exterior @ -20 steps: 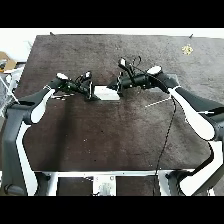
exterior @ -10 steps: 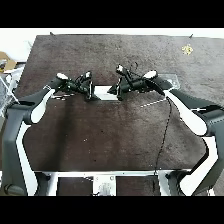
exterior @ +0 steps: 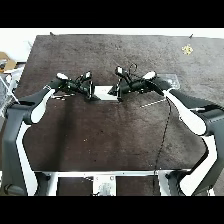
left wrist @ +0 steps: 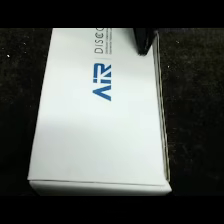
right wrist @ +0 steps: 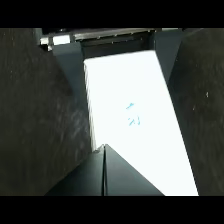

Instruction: Fold the box and place the chain.

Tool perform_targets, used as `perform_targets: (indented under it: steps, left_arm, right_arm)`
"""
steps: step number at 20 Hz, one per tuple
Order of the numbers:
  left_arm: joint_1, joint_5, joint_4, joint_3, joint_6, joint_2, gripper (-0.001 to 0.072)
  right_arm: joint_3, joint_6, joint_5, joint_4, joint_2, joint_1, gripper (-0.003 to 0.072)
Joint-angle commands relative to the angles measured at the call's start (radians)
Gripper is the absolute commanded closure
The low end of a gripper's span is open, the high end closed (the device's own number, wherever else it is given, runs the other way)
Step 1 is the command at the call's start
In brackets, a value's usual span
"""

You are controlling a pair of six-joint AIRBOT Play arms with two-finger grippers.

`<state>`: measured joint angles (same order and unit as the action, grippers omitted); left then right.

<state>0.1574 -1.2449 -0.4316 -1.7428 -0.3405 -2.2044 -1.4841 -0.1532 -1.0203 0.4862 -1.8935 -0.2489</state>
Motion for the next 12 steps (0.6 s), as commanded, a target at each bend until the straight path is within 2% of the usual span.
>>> perform_targets:
  steps: [1,4,7,9,12]
  left_arm:
    - [0.0,0.0,-0.002,0.0,-0.006,0.001,0.0436]
    - [0.0,0.0,-0.002,0.0,-0.006,0.001,0.0436]
    - [0.0,0.0,-0.002,0.0,-0.006,0.001,0.0436]
    - [0.0,0.0,-0.002,0.0,-0.006,0.001,0.0436]
    - [0.0,0.0,-0.002,0.0,-0.006,0.001,0.0436]
  right_arm:
    - [-0.005,0.0,0.019,-0.128,0.117,0.005,0.0688]
    - [-0.002,0.077,0.038,-0.134,0.261,0.005,0.0688]
    - [0.09,0.127,0.159,-0.132,0.438,0.005,0.0689]
    - [0.225,0.132,0.317,-0.132,0.583,0.005,0.0688]
    - [0.512,0.132,0.622,-0.134,0.833,0.005,0.0688]
